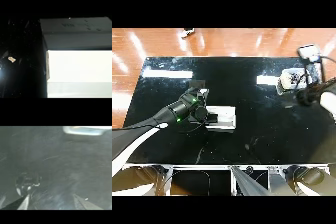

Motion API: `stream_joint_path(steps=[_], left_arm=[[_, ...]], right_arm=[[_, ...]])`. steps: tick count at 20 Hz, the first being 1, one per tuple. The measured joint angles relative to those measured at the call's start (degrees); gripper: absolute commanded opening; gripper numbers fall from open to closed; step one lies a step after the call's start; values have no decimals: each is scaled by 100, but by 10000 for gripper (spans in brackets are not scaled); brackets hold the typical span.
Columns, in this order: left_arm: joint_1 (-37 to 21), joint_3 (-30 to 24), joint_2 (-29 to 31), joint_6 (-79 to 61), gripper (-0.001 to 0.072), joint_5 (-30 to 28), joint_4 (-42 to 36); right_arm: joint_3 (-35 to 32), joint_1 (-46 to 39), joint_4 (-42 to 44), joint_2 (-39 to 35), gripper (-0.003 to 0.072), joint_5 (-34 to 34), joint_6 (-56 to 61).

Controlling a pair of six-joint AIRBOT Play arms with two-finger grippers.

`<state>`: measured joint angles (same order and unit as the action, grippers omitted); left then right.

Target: Fold the box and place the chain.

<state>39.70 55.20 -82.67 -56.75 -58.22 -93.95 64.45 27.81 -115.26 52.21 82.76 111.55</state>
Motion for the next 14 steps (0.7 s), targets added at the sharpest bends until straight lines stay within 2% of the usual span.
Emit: stream_joint_path(steps=[3, 7, 10, 14], left_arm=[[0, 0, 0, 0, 23, -11, -2], [0, 0, 0, 0, 23, -11, -4], [0, 0, 0, 0, 23, -11, -11], [0, 0, 0, 0, 23, -7, -13]], right_arm=[[-122, -1165, 341, 262, 672, -739, -267], [-2, -2347, 702, 1139, 670, -1687, -514], [503, -3003, 970, 2116, 663, -2031, -638], [1543, -3504, 1801, 3401, 662, -2205, -1023]])
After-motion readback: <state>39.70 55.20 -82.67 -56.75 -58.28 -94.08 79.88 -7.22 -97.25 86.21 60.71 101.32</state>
